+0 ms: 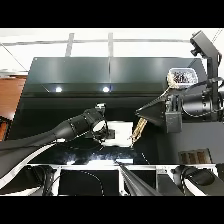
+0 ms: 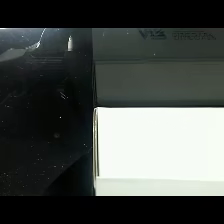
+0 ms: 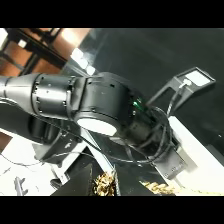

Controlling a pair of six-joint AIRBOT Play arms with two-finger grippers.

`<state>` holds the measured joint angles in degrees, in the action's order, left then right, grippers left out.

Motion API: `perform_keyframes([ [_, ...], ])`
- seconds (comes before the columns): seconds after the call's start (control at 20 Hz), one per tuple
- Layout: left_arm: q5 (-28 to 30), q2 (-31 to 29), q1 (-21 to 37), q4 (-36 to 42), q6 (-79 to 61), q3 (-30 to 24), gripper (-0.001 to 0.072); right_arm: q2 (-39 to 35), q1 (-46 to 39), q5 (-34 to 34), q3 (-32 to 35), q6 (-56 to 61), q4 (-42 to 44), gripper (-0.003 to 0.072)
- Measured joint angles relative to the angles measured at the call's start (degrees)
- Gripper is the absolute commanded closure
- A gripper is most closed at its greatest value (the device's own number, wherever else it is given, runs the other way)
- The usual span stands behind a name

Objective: Fold the box and place the chain.

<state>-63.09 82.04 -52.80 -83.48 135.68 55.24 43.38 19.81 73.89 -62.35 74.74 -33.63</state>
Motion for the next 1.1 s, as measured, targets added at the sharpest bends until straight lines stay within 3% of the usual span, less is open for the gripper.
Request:
perform_keyframes([
  [0.35, -0.02, 0.0, 0.0, 0.0, 0.0, 0.02, 0.0677, 2.64, 4.96, -3.69, 0.0, 0.02, -1.25, 0.0644],
  [0.65, 0.0, 0.0, 0.0, -0.02, 0.0, 0.0, 0.0677, 4.09, 5.86, -2.84, 0.74, 2.95, -10.8, 0.0644],
  [0.85, 0.0, 0.0, 0.0, -0.02, 0.0, 0.02, 0.0676, 4.42, 5.99, -3.54, 5.53, 4.81, -12.92, 0.0644],
  [1.1, 0.0, 0.0, 0.0, -0.02, 0.0, 0.0, 0.0677, 6.05, 7.8, -8.7, 13.49, 4.7, -8.68, 0.0644],
])
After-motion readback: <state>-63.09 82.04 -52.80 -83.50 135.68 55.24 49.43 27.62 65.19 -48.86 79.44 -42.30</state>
